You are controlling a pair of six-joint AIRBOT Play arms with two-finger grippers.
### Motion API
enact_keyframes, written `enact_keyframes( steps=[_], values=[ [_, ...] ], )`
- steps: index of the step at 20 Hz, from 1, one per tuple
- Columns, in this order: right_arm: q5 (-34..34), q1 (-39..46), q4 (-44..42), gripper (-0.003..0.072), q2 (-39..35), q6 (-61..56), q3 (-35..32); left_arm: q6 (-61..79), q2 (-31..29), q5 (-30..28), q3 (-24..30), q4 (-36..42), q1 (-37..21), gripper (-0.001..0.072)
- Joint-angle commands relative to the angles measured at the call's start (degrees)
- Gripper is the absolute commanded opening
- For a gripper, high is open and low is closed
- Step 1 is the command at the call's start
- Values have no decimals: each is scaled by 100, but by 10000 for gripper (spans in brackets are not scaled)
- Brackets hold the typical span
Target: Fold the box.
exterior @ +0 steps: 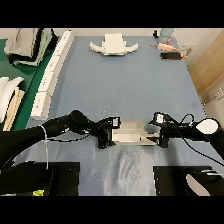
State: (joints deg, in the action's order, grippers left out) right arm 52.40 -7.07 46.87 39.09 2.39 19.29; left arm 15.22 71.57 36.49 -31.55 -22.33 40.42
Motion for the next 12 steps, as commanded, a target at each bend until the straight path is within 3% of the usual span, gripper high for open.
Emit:
enact_keyframes(
  steps=[1,8,10,12],
  values=[
    [243,33,33,720,-212,-271,4,-22,2,-48,-7,24,-7,465],
    [413,33,-680,720,-599,-579,4,-22,2,-50,-7,24,-7,465],
    [417,33,-1303,719,-723,-1344,4,-22,2,-48,-7,26,-7,465],
    [420,33,-2151,719,-778,-3254,4,-22,2,-48,-7,24,-7,465]
  ],
)
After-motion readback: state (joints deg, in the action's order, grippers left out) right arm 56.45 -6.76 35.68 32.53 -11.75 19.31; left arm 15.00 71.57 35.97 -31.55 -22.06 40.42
